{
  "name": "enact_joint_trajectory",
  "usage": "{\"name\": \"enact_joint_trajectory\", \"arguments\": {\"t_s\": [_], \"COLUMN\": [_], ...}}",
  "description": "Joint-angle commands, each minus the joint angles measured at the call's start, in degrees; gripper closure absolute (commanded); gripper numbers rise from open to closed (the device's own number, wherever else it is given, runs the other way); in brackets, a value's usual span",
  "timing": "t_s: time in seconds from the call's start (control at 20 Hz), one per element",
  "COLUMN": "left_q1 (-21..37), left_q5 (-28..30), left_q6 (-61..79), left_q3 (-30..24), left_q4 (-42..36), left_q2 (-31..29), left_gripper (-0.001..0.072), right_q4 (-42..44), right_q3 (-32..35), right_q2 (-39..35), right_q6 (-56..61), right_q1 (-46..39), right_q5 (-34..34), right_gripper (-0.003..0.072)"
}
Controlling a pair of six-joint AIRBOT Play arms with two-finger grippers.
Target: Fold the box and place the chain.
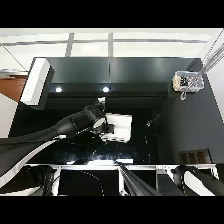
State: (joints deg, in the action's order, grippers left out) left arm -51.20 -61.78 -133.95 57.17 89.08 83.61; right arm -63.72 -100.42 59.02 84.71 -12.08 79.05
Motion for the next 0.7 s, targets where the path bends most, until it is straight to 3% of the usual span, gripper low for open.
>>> {"name": "enact_joint_trajectory", "arguments": {"t_s": [0.0,0.3,0.65], "left_q1": [0.07,0.07,0.07], "left_q5": [0.09,0.02,0.15], "left_q6": [0.0,0.0,0.0], "left_q3": [-0.02,-0.02,-0.02], "left_q4": [0.04,0.02,0.02], "left_q2": [0.02,0.02,0.02], "left_gripper": [0.0678,0.0678,0.0678], "right_q4": [1.11,3.54,6.56], "right_q3": [3.85,9.66,11.39], "right_q2": [-3.69,-4.76,-4.7], "right_q6": [-0.09,-0.28,2.51], "right_q1": [6.86,19.74,31.01], "right_q5": [7.28,12.59,8.72], "right_gripper": [0.0655,0.0656,0.0656]}}
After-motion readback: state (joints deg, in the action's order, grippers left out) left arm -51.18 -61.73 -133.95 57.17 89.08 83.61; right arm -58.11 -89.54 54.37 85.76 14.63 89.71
